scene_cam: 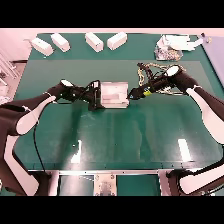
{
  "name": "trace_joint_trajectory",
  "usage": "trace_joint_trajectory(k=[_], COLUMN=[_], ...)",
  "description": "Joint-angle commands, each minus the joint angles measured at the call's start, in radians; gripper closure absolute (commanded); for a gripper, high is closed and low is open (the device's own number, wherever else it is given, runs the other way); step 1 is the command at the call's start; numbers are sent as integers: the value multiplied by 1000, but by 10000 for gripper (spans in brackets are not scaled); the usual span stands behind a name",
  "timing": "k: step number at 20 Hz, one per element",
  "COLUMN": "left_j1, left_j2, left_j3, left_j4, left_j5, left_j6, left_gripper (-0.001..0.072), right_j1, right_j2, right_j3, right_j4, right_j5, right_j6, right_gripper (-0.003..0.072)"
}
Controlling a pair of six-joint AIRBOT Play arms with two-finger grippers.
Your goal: Fold the box and place the chain.
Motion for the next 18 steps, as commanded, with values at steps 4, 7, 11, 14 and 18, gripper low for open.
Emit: trace_joint_trajectory(k=[4, 7, 11, 14, 18], left_j1=[1, 1, 1, 1, 1], left_j2=[0, 0, 0, 0, 0], left_j3=[1, 1, 1, 1, 1], left_j4=[0, 0, 0, 0, 0], left_j5=[0, 0, 0, 0, 0], left_j6=[0, 0, 0, 0, 0], left_gripper=[239, 239, 239, 239, 239], right_j1=[13, 35, 50, 51, 60], right_j2=[-6, -7, -7, -7, -7], right_j3=[1, 1, 1, 1, 1], right_j4=[0, 0, -1, 0, -1], right_j5=[-25, -39, -74, -74, -74], right_j6=[61, 62, 106, 134, 161], right_gripper=[282, 257, 255, 254, 234])
